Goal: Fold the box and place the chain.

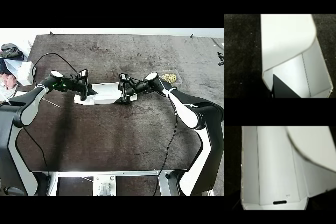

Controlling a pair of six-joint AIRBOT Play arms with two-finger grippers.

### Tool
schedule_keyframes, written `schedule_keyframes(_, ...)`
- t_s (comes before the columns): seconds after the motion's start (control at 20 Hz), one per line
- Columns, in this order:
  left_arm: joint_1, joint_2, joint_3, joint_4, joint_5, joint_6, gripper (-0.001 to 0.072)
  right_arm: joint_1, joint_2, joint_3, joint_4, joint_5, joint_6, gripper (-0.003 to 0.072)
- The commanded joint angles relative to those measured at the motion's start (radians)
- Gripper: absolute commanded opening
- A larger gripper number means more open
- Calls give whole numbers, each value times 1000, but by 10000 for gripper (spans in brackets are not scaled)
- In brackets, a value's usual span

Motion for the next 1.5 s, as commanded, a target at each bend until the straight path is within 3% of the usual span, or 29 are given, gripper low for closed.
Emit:
schedule_keyframes(0.0, 0, 0, 0, 0, 1, 0, 13, 6, -6, 1, -14, 3, 0, 649)
schedule_keyframes(0.75, 0, 0, 0, 0, 0, 0, 13, 16, -8, 14, -49, -29, -23, 680)
schedule_keyframes(1.45, 0, 0, 0, 0, 0, 0, 13, 5, -24, 97, -95, 70, 75, 680)
